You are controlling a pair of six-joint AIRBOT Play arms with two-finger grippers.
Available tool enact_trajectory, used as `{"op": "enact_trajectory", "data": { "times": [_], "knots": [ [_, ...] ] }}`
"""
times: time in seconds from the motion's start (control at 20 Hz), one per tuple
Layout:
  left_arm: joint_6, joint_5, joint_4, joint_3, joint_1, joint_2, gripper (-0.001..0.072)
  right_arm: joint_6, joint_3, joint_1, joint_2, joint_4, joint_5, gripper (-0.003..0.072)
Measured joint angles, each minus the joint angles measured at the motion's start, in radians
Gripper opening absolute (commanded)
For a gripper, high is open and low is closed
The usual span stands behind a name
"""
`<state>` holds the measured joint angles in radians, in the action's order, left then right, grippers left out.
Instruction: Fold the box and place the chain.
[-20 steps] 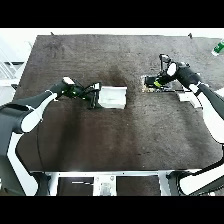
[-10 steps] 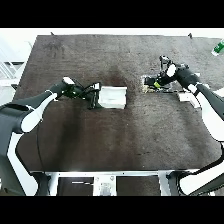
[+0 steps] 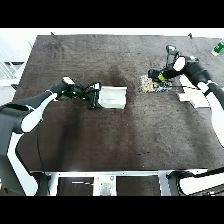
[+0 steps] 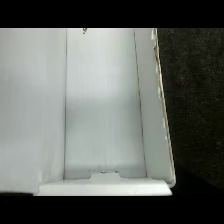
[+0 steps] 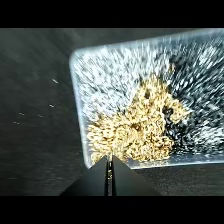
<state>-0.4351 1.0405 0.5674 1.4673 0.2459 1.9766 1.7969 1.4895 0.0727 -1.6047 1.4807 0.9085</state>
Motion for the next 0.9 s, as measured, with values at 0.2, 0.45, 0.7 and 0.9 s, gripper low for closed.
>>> {"op": "enact_trajectory", "data": {
  "times": [0.2, 0.45, 0.7, 0.9],
  "knots": [
    [0.000, 0.000, 0.000, 0.000, 0.000, 0.000, 0.0399, -0.026, 0.000, 0.021, 0.130, 0.000, 0.004, 0.0011],
    [0.000, 0.000, 0.000, 0.000, 0.000, 0.000, 0.0399, -0.062, 0.000, 0.050, 0.297, 0.001, 0.003, 0.0011],
    [0.000, 0.000, 0.000, 0.000, 0.000, 0.000, 0.0399, -0.099, 0.000, 0.098, 0.438, 0.000, 0.000, 0.0011],
    [0.000, 0.000, 0.000, 0.000, 0.000, 0.000, 0.0399, -0.120, 0.000, 0.174, 0.505, 0.000, 0.016, 0.0011]
  ]
}}
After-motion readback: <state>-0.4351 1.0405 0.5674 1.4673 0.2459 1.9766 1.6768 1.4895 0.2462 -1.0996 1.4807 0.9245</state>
